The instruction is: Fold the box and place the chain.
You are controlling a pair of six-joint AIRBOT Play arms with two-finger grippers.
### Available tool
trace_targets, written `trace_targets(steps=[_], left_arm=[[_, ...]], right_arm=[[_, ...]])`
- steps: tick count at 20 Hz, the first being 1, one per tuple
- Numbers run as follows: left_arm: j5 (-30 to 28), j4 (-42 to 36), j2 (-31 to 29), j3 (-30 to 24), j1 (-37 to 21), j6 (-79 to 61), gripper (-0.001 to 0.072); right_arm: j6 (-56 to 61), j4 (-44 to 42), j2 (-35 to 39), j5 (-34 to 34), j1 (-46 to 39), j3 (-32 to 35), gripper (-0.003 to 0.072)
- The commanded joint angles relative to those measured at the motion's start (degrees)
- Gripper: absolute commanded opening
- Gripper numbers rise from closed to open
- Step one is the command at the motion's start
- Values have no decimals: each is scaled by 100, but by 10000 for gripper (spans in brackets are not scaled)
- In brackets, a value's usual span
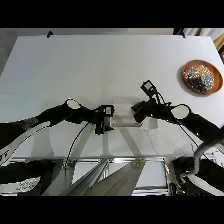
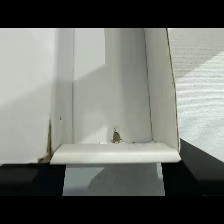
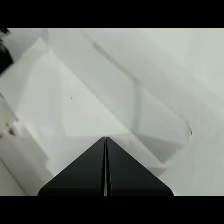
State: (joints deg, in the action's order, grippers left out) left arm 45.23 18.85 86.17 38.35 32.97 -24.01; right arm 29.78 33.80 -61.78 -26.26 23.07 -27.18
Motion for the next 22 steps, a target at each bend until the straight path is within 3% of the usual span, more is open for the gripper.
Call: trace_targets(steps=[1, 6, 11, 13, 15, 17, 18, 19, 21, 22], left_arm=[[-2, 0, -4, 0, -2, -2, 212], [-2, 0, -4, 0, -2, -2, 212], [-2, 0, -4, 0, -2, -2, 212], [-2, 0, -4, 0, -2, -2, 212], [-2, 0, -4, 0, -2, -2, 212], [-2, 0, -4, 0, -2, -2, 212], [-2, 0, -4, 0, -2, -2, 212], [-2, 0, -4, 0, -2, 0, 212], [-4, 0, -4, 0, -2, -2, 212], [-2, 0, -4, 0, -2, -2, 212]], right_arm=[[367, 691, -308, -306, -116, -7, 14], [361, 776, -205, -590, -118, -83, 15], [503, 1917, 688, -1537, -118, -769, 15], [490, 2328, 1086, -2194, -116, -866, 12], [372, 2957, 1261, -3318, -116, -863, 12], [-328, 3615, 1226, -4483, -118, -844, 14], [-734, 3698, 1226, -4699, -131, -802, 15], [-1143, 3637, 1226, -4671, -199, -702, 57], [-1808, 3556, 1226, -3810, -232, -291, 421], [-2057, 3506, 1235, -3263, -232, -44, 397]])
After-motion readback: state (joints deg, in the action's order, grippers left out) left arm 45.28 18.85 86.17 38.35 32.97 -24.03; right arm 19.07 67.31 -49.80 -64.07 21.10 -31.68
